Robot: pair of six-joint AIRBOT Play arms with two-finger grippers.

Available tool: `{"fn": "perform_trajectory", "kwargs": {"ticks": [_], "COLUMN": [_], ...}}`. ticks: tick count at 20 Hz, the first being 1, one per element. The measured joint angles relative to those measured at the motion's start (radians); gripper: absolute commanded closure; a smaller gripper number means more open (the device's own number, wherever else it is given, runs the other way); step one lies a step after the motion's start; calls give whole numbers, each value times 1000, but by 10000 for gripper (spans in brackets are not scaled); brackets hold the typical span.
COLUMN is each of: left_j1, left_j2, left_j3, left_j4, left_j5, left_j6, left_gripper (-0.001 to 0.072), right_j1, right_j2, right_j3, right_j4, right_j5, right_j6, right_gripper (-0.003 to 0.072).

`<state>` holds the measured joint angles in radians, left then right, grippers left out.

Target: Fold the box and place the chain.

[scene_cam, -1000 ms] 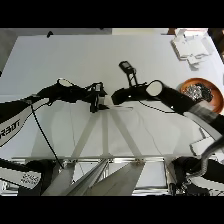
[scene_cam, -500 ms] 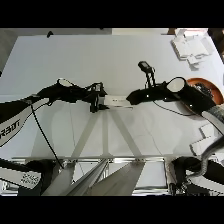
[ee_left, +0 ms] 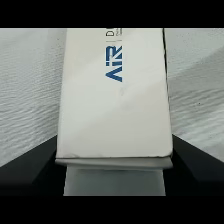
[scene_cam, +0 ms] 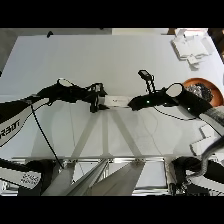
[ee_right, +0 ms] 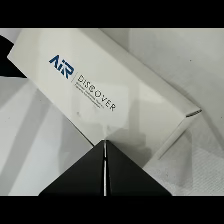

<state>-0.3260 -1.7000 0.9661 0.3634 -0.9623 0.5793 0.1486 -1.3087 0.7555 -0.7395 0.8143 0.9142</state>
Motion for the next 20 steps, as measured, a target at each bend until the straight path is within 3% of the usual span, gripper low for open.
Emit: {"fn": "perform_trajectory", "kwargs": {"ticks": [8,20], "left_j1": [0,0], "left_j2": [0,0], "left_j3": [0,0], "left_j4": [0,0], "left_j5": [0,0], "left_j6": [-9,-4], "left_gripper": [368,368], "right_j1": [37,203], "right_j2": [16,-8], "right_j3": [-4,-1], "right_j4": [78,169], "right_j5": [-31,-315], "right_j6": [-23,-16], "right_gripper": [677,677]}}
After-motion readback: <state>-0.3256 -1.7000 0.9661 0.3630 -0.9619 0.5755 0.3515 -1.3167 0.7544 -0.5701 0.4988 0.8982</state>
